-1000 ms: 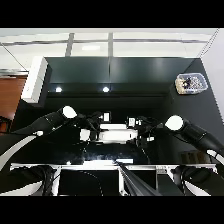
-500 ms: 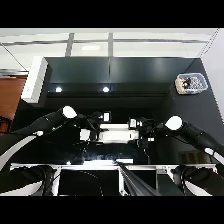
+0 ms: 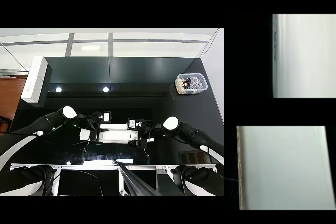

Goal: Fold the box and place the chain.

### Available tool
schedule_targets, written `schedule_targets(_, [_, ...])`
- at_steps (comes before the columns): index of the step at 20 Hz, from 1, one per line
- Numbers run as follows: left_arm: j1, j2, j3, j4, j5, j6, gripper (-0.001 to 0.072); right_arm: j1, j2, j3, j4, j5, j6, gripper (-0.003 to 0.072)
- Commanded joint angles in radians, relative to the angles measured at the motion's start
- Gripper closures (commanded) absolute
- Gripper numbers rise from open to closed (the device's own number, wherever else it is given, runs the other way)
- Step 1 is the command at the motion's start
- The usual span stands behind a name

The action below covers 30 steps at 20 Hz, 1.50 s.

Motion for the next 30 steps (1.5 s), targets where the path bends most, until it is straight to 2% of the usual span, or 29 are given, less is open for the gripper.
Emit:
schedule_targets(1, [-0.001, 0.0, 0.001, 0.0, -0.001, 0.0, 0.0686, 0.017, -0.011, -0.001, -0.032, -0.015, 0.007, 0.0041])
schedule_targets(29, [-0.001, 0.0, 0.001, 0.0, -0.001, 0.0, 0.0686, -0.014, -0.011, -0.002, -0.038, -0.005, 0.011, 0.0044])
schedule_targets(30, [-0.001, 0.0, 0.001, 0.0, -0.001, 0.0, 0.0686, -0.015, -0.011, -0.002, -0.039, -0.003, 0.011, 0.0196])
